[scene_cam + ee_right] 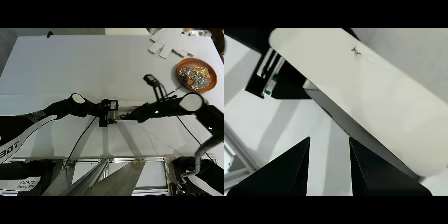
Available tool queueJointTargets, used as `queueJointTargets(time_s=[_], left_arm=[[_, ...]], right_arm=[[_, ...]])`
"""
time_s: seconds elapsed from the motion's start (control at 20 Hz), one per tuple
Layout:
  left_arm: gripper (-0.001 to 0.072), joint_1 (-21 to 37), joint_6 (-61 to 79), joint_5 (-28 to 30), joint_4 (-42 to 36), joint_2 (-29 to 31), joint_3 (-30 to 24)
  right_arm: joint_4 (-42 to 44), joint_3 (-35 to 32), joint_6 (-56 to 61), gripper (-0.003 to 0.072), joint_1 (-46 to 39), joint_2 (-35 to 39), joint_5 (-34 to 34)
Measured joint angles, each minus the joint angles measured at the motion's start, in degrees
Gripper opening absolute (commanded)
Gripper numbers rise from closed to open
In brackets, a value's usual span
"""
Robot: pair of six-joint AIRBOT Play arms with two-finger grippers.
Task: Fold the box and place the chain.
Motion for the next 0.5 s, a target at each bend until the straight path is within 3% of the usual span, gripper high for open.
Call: queueJointTargets(time_s=[0.25, 0.5], left_arm=[[0.0274, 0.00, 0.00, -0.02, 0.00, -0.02, 0.00], [0.0274, 0.00, 0.00, -0.09, 0.02, 0.00, 0.00]], right_arm=[[-5.05, 1.53, 1.84, 0.0287, -11.17, 6.43, 4.79], [-18.67, 1.84, 10.38, 0.0293, -21.33, 2.32, 1.97]])
